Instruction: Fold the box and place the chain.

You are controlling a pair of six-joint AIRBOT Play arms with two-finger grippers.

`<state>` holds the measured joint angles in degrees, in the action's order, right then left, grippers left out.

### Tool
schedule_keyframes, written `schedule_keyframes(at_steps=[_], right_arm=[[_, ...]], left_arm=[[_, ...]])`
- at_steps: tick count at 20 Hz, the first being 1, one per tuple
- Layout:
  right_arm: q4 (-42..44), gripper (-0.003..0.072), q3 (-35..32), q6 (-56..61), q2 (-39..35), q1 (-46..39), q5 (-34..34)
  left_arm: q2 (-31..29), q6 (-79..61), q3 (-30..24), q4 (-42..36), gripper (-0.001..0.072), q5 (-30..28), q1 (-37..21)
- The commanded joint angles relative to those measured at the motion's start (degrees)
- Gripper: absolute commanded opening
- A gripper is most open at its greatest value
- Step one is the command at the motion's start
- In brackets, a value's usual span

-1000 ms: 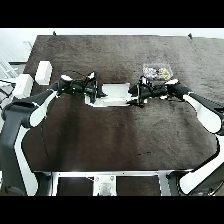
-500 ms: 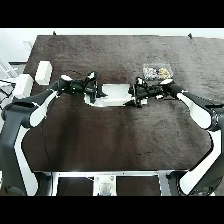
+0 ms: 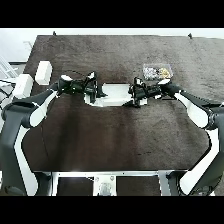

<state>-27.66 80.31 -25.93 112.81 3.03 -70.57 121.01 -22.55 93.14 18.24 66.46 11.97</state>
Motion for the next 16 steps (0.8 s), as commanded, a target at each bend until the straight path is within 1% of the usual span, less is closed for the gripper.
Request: schedule_keyframes(at_steps=[1, 5, 16], right_arm=[[-1.7, 0.0609, 0.6, 0.3, 0.2, 0.0, 0.0], [-4.4, 0.0608, 1.8, 1.8, 0.3, 0.0, -0.5], [-4.3, 0.0606, 2.9, 1.7, 1.3, 0.1, -1.5]], left_arm=[[0.0, 0.0, 0.0, 0.0, 0.0024, 0.0, 0.0], [0.0, 0.0, 0.0, 0.0, 0.0024, 0.0, 0.0], [0.0, 0.0, 0.0, 0.0, 0.0023, 0.0, 0.0]])
